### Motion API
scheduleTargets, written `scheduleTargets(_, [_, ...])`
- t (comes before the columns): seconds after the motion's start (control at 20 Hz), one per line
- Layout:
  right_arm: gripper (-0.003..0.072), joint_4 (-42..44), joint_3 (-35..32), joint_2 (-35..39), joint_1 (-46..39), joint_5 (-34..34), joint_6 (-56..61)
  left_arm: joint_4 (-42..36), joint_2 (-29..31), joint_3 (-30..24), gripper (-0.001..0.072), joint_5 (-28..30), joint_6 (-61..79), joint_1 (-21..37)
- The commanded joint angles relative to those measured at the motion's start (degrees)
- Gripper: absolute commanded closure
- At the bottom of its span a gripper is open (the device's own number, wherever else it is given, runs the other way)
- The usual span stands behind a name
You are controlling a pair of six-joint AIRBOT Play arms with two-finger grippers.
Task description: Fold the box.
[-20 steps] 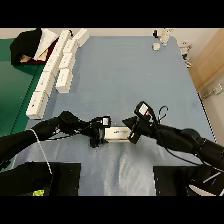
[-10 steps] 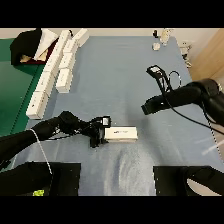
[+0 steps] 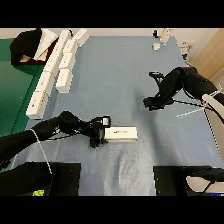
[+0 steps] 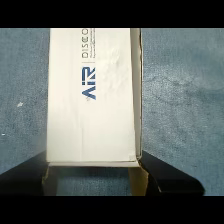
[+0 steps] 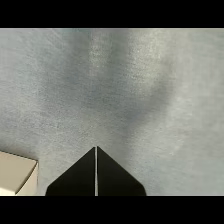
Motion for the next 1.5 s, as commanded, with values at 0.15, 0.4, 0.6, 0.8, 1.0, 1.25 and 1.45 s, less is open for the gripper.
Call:
scheduleTargets(0.15, [0.0665, 1.3, 0.7, -1.9, -0.3, -0.8, 0.9, 0.0, 0.0, 0.1, 0.0238, 0.1, 0.0, 0.0])
scheduleTargets(0.4, [0.0666, 1.3, 0.7, -1.9, -0.3, -0.8, 0.9, -0.4, 0.1, 0.4, 0.0238, -0.5, -1.2, 0.1])
scheduleTargets(0.6, [0.0666, 1.3, 0.7, -1.9, -0.3, -0.8, 0.8, 3.5, 7.0, 0.9, 0.0238, -0.4, -12.9, 2.2])
scheduleTargets(0.8, [0.0665, 1.3, 0.7, -1.9, -0.3, -0.8, 0.9, 23.0, 19.2, 0.9, 0.0238, -0.2, -43.1, 12.4])
scheduleTargets(1.0, [0.0665, 1.3, 0.7, -1.9, -0.3, -0.8, 0.9, 39.1, 25.7, 0.9, 0.0238, -0.5, -70.6, 29.9])
scheduleTargets(1.25, [0.0666, 1.3, 0.7, -1.9, -0.3, -0.8, 0.8, 39.3, 22.3, 0.9, 0.0238, -0.1, -72.4, 44.5])
scheduleTargets(1.45, [0.0666, 1.3, 0.7, -1.9, -0.3, -0.8, 0.9, 39.2, 16.5, 0.9, 0.0238, 7.1, -72.4, 44.4])
